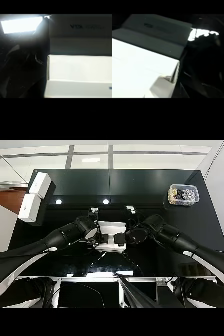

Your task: Fold the box and place the chain.

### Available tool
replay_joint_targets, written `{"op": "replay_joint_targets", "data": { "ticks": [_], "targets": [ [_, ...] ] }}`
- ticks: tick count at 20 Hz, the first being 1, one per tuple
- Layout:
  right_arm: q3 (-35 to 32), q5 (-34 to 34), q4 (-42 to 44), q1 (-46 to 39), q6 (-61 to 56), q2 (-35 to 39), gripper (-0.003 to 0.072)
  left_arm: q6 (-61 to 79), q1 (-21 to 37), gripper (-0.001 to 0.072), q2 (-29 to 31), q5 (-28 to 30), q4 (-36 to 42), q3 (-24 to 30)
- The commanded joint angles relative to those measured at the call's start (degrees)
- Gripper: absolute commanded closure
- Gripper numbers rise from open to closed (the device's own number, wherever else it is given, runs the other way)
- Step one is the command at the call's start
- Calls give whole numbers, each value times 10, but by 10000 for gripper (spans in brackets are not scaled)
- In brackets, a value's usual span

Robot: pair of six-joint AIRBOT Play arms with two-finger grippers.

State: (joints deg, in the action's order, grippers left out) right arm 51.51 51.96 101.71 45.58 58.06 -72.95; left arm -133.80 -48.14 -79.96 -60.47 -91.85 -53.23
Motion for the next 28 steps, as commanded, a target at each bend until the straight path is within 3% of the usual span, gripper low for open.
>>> {"op": "replay_joint_targets", "data": {
  "ticks": [1, 2, 7, 8, 22, 28],
  "targets": [
    [30, 49, -49, 21, -61, -13, 222, 0, 1, 683, 0, -1, -3, 0],
    [33, 51, -50, 24, -65, -16, 294, 0, 1, 682, 0, 0, -3, 0],
    [47, 63, -53, 39, -80, -40, 297, 0, 1, 682, 0, 0, -3, 0],
    [50, 63, -55, 43, -82, -43, 353, 0, 1, 682, 0, 0, -3, 0],
    [55, 70, -65, 45, -152, -60, 380, 1, 1, 682, 0, 0, -3, 0],
    [93, 110, -83, 45, -163, -89, 381, 1, 1, 682, 0, -7, -3, 0]
  ]
}}
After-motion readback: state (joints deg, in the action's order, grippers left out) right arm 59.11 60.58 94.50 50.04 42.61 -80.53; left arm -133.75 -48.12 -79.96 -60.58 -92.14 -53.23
